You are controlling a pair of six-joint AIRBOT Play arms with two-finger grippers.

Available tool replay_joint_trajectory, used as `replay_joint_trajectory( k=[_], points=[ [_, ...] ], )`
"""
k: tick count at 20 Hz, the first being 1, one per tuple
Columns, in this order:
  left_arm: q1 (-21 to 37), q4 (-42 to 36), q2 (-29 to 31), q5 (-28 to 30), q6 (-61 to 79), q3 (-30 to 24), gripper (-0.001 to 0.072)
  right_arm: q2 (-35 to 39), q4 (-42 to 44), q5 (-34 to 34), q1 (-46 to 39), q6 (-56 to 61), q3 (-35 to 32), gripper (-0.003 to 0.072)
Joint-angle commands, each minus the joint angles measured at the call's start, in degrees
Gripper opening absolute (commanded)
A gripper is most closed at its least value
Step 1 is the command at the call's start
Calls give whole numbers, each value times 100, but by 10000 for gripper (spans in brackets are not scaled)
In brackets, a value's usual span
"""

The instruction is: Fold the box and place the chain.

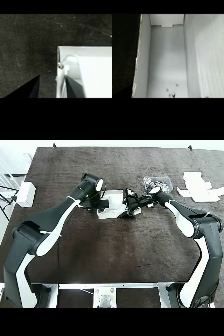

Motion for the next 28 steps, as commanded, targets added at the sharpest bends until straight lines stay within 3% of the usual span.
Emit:
replay_joint_trajectory(
  k=[1,6,7,8,10,12,19,24,25,26,28],
  points=[
    [-11,105,-59,-44,-136,31,391,4,0,0,0,0,-2,586],
    [-11,184,-63,0,-243,31,351,4,0,2,0,0,-2,586],
    [-9,184,-63,44,-247,31,323,4,0,2,0,0,-2,586],
    [-9,210,-63,92,-232,28,249,4,2,2,0,0,-2,586],
    [-9,223,-63,214,-232,31,242,4,0,0,0,0,-2,586],
    [-9,221,-70,212,-227,28,127,4,0,2,0,0,-2,586],
    [-9,188,-136,341,-79,28,17,4,0,2,0,0,-2,586],
    [-9,188,-140,313,-76,31,19,4,2,2,0,0,-2,586],
    [-7,166,-140,299,-70,31,132,4,0,2,0,0,-2,586],
    [-7,79,-138,299,70,50,330,4,0,2,0,0,-2,586],
    [-2,9,-103,229,225,68,374,4,0,2,0,0,-2,586]
  ],
)
